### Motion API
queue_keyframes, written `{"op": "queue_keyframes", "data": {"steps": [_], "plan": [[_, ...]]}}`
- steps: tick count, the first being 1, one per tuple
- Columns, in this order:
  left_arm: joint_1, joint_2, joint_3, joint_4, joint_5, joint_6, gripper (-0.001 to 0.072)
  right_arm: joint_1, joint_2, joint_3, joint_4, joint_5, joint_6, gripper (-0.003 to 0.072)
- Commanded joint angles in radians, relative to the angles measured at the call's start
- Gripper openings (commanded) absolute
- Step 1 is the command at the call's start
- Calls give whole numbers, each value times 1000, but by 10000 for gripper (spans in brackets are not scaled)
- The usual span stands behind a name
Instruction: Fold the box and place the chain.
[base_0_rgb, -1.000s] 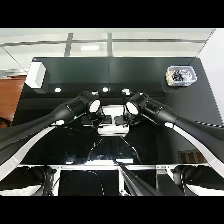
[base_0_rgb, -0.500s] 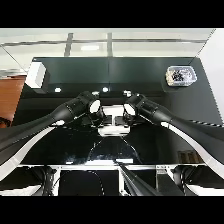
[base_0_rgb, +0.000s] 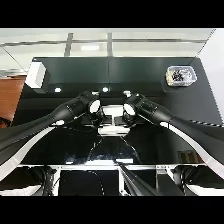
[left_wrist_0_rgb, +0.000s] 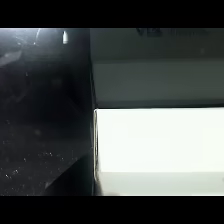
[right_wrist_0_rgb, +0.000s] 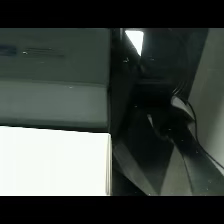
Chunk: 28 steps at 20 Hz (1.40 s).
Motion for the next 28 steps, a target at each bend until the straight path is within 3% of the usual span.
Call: {"op": "queue_keyframes", "data": {"steps": [1,3,4,5,11,12,15,17,18,19,22,23,25,28], "plan": [[0,0,0,3,3,5,28,0,-5,1,8,2,-1,14],[0,0,0,3,3,5,28,0,-3,1,8,2,0,38],[0,0,0,3,3,5,28,-2,1,3,6,2,-1,234],[0,0,0,3,3,5,28,-3,10,10,4,18,-5,324],[0,0,0,3,3,5,28,-36,221,92,-102,174,-203,324],[0,0,0,3,3,5,28,-48,274,93,-166,168,-249,324],[0,0,0,3,3,5,28,-124,354,93,-608,153,-264,324],[0,0,0,3,3,5,28,-256,346,76,-709,13,-262,330],[0,0,0,3,3,5,28,-343,338,55,-687,-112,-243,577],[0,0,0,3,4,5,28,-422,325,34,-648,-222,-237,720],[0,0,0,3,3,5,29,-634,219,24,-406,-466,-237,720],[0,0,0,3,3,5,29,-686,167,54,-334,-477,-236,720],[0,0,0,3,4,5,29,-771,29,178,-229,-394,-238,720],[0,0,0,3,3,5,28,-842,-190,429,-205,-206,-239,720]]}}
